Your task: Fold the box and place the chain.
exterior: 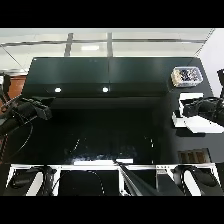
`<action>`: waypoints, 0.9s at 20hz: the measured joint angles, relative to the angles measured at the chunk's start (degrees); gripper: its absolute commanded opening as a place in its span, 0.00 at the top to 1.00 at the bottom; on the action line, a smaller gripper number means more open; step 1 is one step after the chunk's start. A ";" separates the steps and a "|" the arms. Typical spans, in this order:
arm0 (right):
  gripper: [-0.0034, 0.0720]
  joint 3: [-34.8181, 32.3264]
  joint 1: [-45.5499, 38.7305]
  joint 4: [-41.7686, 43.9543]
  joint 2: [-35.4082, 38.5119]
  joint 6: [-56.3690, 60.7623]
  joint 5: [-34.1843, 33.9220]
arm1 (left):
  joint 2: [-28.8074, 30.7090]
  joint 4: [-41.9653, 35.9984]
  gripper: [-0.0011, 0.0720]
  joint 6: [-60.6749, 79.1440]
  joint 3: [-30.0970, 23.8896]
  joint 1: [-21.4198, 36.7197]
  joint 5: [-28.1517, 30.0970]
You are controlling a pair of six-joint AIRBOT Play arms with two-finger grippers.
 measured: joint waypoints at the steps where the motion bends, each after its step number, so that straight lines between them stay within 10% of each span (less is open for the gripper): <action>1: 0.94 0.00 0.00 0.31 0.00 0.00 -0.17 | 0.00 0.00 0.95 0.00 0.00 0.00 0.02; 10: 0.94 0.00 0.00 9.35 0.00 0.02 -3.91 | -2.60 -0.37 0.92 0.00 0.02 0.00 2.78; 13: 0.93 -0.94 0.00 9.20 -0.48 -1.25 -7.06 | -6.38 0.70 0.00 -0.33 0.74 -0.42 3.06; 14: 0.77 -1.40 0.00 8.02 -1.01 -1.46 -8.68 | -7.67 1.55 0.00 -1.60 1.22 -0.59 3.06; 15: 0.03 -1.75 0.00 6.49 -1.81 -1.40 -9.79 | -8.94 3.08 0.00 -2.97 1.95 -0.72 2.60; 18: 0.00 -2.25 0.00 3.19 -6.60 0.87 -11.04 | -11.69 11.85 0.00 -11.06 4.74 -0.94 0.37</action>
